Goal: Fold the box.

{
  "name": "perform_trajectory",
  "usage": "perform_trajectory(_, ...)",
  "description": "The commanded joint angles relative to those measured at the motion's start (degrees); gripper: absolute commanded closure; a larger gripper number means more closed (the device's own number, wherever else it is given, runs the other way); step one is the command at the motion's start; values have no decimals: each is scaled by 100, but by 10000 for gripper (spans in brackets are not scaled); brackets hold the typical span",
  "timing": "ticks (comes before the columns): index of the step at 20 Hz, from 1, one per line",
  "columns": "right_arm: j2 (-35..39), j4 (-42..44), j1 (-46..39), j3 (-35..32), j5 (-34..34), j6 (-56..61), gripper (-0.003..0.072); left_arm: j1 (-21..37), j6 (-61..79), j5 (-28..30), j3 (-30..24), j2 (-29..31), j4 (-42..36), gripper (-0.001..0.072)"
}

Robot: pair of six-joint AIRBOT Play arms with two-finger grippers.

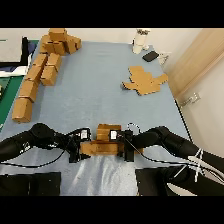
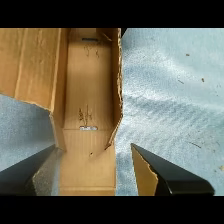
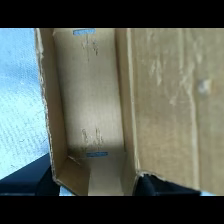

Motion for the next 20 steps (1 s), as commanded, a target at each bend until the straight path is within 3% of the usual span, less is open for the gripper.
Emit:
perform_trajectory(1,4,0,2,-2,0,0,146,-13,4,57,7,-4,-20,19)
perform_trajectory(2,4,0,2,-2,2,0,146,-44,7,111,7,-4,-42,19)
perform_trajectory(3,4,0,2,-2,0,0,146,-81,20,127,15,-31,-127,85)
perform_trajectory(4,4,0,2,-2,2,0,146,-122,111,129,31,-74,-199,235)
perform_trajectory(7,4,0,2,-2,2,0,146,-260,365,293,66,-175,-317,265)
perform_trajectory(8,7,0,2,-2,0,0,146,-264,363,365,66,-197,-315,314)
perform_trajectory(9,4,0,2,-2,2,0,146,-262,363,422,66,-216,-313,449)
perform_trajectory(13,4,0,2,-2,2,0,146,-291,435,540,66,-227,-313,480)
perform_trajectory(15,4,0,2,-2,2,0,146,-291,452,535,66,-227,-317,607)
perform_trajectory(20,4,0,2,-2,0,0,146,-293,476,522,66,-227,-463,607)
